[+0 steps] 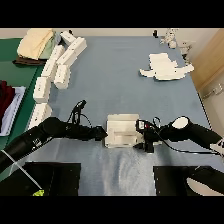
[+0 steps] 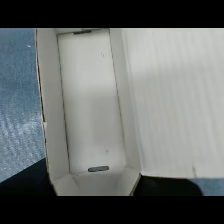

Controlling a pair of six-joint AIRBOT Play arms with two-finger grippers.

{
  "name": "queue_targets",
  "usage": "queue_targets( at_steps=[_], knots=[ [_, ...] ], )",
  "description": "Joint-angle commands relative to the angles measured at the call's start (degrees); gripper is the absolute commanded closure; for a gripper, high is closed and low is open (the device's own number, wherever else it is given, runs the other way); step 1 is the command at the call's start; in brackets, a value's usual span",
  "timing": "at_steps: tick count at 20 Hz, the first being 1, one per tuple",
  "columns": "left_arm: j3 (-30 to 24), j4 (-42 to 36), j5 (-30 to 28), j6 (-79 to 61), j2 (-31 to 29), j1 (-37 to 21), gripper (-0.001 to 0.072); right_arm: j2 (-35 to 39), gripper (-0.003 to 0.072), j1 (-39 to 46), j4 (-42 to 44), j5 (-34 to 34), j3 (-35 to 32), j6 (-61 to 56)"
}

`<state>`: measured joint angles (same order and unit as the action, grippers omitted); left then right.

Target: Fold the box.

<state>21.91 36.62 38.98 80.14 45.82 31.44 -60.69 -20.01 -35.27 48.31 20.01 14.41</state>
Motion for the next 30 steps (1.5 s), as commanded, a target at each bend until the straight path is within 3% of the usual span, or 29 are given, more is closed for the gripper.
queue_targets(
  at_steps=[1, 7, 12, 16, 17, 18, 30],
  knots=[
    [0.7, -1.14, -0.5, 2.71, 0.04, 3.43, 0.012, 0.04, 0.0178, 0.02, 0.0, 0.04, 0.04, 0.0],
    [7.76, 22.99, -3.82, 32.89, 6.01, 15.69, 0.0124, 0.04, 0.0178, 0.02, 0.0, 0.02, 0.04, 0.0],
    [16.11, 36.26, 3.13, 50.9, 14.71, 21.35, 0.0125, 0.04, 0.0179, 0.02, 0.0, 0.02, 0.04, -0.02],
    [22.18, 40.68, 7.67, 55.71, 20.24, 24.24, 0.0126, 0.04, 0.0178, 0.02, 0.02, 0.02, 0.04, 0.0],
    [23.43, 41.05, 8.48, 56.57, 21.09, 24.74, 0.0174, 0.04, 0.0178, 0.02, 0.02, 0.02, 0.04, 0.0],
    [24.24, 41.29, 8.68, 57.05, 21.57, 25.09, 0.029, 0.04, 0.0178, 0.02, 0.0, 0.02, 0.04, 0.0],
    [27.39, 43.76, 14.69, 62.42, 27.08, 25.75, 0.0297, 0.04, 0.0178, 0.02, 0.0, 0.04, 0.04, 0.0]
  ],
)
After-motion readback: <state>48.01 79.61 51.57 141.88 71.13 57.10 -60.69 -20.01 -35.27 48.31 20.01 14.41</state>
